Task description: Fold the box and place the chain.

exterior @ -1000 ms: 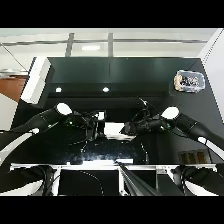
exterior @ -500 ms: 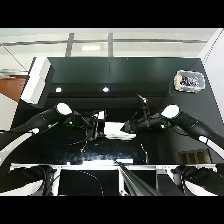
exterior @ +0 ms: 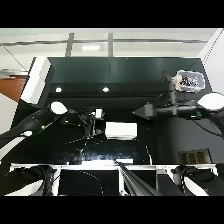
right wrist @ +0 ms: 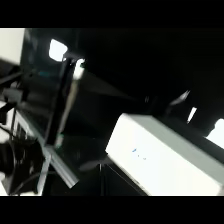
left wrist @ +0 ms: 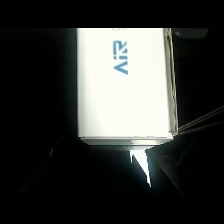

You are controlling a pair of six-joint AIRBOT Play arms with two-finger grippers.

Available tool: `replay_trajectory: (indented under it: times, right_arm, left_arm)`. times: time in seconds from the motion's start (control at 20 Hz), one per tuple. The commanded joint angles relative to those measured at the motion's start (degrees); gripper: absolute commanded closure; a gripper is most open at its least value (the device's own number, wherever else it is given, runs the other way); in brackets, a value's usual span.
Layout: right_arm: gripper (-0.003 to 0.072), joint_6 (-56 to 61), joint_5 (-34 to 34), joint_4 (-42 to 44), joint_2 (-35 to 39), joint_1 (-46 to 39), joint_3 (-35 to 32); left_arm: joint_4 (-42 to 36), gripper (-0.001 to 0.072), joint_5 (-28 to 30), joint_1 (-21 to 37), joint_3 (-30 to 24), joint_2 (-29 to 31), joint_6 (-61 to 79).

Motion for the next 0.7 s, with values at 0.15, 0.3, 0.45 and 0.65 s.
replay_trajectory:
  times: [0.15, 0.3, 0.45, 0.65]
  right_arm:
    - [0.0649, 0.59, 4.13, -1.66, 4.50, -13.49, 0.24]
    - [0.0649, 0.59, 2.29, -4.04, 4.50, -14.97, 0.24]
    - [0.0649, 0.46, 1.75, -5.03, 4.50, -14.95, 0.24]
    - [0.0649, 0.44, 1.81, -7.69, 4.50, -14.95, 0.17]
  left_arm:
    - [3.61, -0.0002, -8.83, 3.72, 0.22, 8.39, -16.46]
    - [4.02, -0.0001, -9.57, -0.07, 2.69, 8.28, -23.52]
    - [3.96, -0.0001, -3.91, -6.10, 7.13, 4.48, -26.21]
    - [4.00, -0.0002, -1.07, -11.76, 13.99, -3.06, -26.27]
